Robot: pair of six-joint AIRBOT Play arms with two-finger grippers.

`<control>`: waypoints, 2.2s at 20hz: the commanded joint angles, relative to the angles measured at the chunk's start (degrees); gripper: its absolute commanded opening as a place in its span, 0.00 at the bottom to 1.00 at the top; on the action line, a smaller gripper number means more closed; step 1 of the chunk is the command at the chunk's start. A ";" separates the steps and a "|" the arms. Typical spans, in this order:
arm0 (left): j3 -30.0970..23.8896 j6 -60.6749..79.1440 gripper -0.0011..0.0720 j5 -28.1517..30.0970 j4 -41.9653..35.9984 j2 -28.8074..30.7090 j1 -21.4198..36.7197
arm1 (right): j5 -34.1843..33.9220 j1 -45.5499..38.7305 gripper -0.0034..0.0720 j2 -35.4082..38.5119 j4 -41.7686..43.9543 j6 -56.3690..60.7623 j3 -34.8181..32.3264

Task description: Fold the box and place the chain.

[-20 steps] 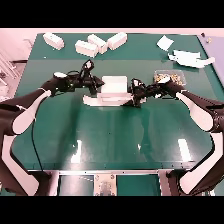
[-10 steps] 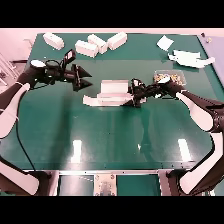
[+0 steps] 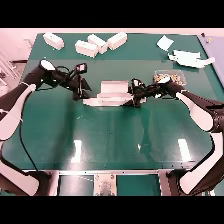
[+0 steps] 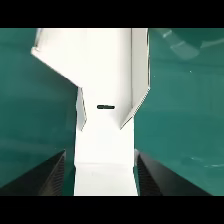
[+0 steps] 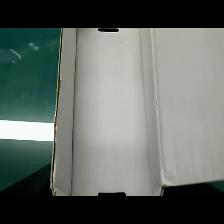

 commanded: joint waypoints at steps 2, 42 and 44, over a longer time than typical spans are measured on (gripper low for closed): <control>-0.39 -0.81 0.69 1.18 0.15 -1.62 -1.14 | 0.00 0.00 0.81 -0.02 0.00 0.04 -0.02; -0.42 -0.81 0.53 6.25 -1.36 -5.03 -4.81 | 0.02 0.00 0.81 -0.02 0.00 0.04 -0.02; -0.42 -0.81 0.49 6.23 -1.53 -5.03 -4.81 | 0.02 0.00 0.81 -0.02 0.00 0.04 -0.02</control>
